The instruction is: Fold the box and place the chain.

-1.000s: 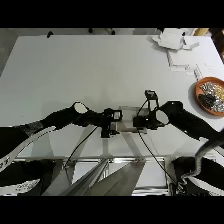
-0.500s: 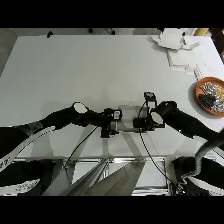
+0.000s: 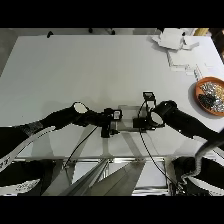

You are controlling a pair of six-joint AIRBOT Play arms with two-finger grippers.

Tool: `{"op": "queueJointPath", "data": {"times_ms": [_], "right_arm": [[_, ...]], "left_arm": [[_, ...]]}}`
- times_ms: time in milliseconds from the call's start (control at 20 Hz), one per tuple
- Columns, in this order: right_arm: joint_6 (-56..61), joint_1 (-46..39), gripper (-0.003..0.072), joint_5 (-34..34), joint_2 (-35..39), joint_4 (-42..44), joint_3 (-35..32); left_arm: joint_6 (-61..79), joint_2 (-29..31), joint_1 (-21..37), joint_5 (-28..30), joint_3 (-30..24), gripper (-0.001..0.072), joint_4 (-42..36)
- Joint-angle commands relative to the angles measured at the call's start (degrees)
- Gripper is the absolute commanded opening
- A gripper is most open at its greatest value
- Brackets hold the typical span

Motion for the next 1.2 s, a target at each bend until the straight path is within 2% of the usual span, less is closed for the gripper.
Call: {"op": "queueJointPath", "data": {"times_ms": [0, 50, 200, 300, 450, 650, 750, 800, 950, 1150], "right_arm": [[0.0, 0.0, 0.0092, 0.8, 0.1, -1.3, 0.1], [0.0, 0.0, 0.0021, 0.9, 0.1, -1.3, 0.1], [-0.1, 0.0, 0.003, 0.9, 0.1, -1.3, 0.1], [-2.5, 0.0, 0.0215, 1.4, 0.4, -1.3, 0.3], [-11.3, -0.6, 0.0229, 6.9, 2.9, -1.4, 3.0], [-24.3, -6.6, 0.0229, 18.3, 7.5, -2.4, 12.6], [-29.3, -11.2, 0.0228, 19.1, 10.5, -6.1, 16.8], [-31.9, -14.3, 0.0228, 18.3, 12.0, -9.3, 18.2], [-39.2, -25.9, 0.0223, 9.7, 13.5, -18.3, 18.4], [-42.0, -43.9, 0.0223, -2.0, 9.9, -17.3, 18.3]], "left_arm": [[-0.1, 0.0, 0.0, -0.2, 0.0, 0.0342, 0.1], [-0.1, 0.0, 0.0, -0.2, 0.0, 0.0342, 0.1], [-0.1, 0.0, 0.0, -0.2, 0.0, 0.0342, 0.1], [-0.1, 0.0, 0.0, -0.2, 0.0, 0.0342, 0.1], [-0.1, 0.0, 0.0, -0.2, 0.0, 0.0342, 0.1], [-0.1, 0.0, 0.0, -0.2, 0.0, 0.0342, 0.1], [-0.1, 0.0, 0.0, -0.2, 0.0, 0.0342, 0.1], [-0.1, 0.0, 0.0, -0.2, 0.0, 0.0342, 0.1], [-0.1, 0.0, 0.0, -0.2, 0.0, 0.0342, 0.1], [-0.1, 0.0, 0.0, -0.2, 0.0, 0.0342, 0.1]]}}
